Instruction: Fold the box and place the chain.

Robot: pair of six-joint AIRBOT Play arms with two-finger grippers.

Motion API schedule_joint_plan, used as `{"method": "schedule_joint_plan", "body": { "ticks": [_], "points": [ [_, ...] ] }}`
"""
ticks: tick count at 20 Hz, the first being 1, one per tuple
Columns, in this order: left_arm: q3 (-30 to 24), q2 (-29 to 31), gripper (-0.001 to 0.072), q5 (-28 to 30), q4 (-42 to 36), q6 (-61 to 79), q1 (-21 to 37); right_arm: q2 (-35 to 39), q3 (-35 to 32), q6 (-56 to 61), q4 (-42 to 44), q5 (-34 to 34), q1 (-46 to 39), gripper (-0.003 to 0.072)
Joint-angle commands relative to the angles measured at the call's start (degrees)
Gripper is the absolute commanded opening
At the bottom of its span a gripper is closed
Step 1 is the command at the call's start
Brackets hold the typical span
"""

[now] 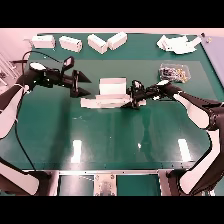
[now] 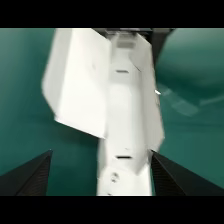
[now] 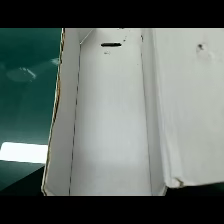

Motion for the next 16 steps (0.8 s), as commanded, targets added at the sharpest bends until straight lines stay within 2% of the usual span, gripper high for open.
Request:
{"method": "schedule_joint_plan", "body": {
  "ticks": [1, 5, 11, 16],
  "points": [
    [-2.62, 0.22, 0.072, 1.05, 5.97, -3.87, -2.4, -0.02, 0.04, 0.04, 0.02, 0.02, 0.04, 0.0585],
    [-5.68, 0.2, 0.072, 9.14, 8.92, -3.48, -5.88, -0.02, 0.04, 0.04, 0.0, 0.02, 0.04, 0.0585],
    [-5.73, -0.09, 0.072, 16.9, 9.2, -5.6, -7.41, -0.02, 0.04, 0.04, 0.02, 0.02, 0.04, 0.0585],
    [-5.73, -0.09, 0.072, 17.42, 11.34, -8.48, -7.41, -0.02, 0.04, 0.04, 0.02, 0.04, 0.04, 0.0585]
  ]
}}
